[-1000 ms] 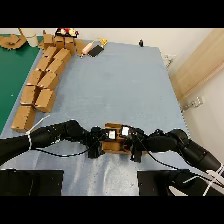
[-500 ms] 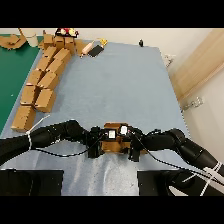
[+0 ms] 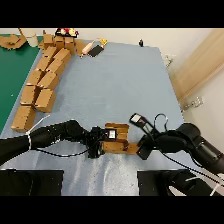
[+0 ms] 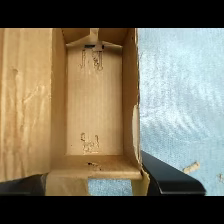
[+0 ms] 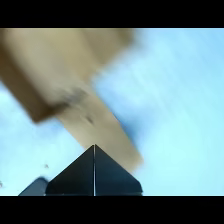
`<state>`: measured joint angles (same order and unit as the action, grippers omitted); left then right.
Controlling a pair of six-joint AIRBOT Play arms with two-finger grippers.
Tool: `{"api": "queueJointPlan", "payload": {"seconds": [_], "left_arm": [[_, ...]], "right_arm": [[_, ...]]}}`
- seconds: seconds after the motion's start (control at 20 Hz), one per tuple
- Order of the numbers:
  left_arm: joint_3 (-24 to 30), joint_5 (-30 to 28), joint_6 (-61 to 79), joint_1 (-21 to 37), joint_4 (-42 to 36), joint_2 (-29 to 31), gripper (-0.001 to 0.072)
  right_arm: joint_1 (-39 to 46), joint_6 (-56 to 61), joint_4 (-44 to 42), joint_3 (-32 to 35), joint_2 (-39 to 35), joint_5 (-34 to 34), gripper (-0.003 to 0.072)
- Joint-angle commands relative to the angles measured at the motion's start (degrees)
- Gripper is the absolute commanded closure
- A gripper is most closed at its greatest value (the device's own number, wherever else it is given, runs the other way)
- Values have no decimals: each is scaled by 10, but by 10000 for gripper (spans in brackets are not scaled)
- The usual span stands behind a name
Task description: Fold the box.
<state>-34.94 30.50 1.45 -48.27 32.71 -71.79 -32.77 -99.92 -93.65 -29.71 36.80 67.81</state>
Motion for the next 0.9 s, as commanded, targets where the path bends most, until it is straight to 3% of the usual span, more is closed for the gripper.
{"api": "queueJointPlan", "payload": {"seconds": [0.0, 0.1, 0.25, 0.35, 0.6, 0.85], "left_arm": [[0, 0, 0, 0, 1, 0, 200], [0, 0, 0, 0, 1, 0, 200], [0, 0, 0, 0, 1, 0, 200], [0, 0, 0, 0, 1, 0, 200], [0, 0, 0, 0, 1, 0, 200], [0, 0, 0, 0, 1, 0, 200]], "right_arm": [[27, 325, 170, -14, -26, 148, 685], [81, 380, 171, -9, -25, 147, 684], [146, 380, 103, 27, -22, 35, 685], [174, 379, 83, 53, -4, 0, 685], [184, 296, -92, 85, 36, -94, 685], [179, 283, -119, 85, 42, -110, 685]]}}
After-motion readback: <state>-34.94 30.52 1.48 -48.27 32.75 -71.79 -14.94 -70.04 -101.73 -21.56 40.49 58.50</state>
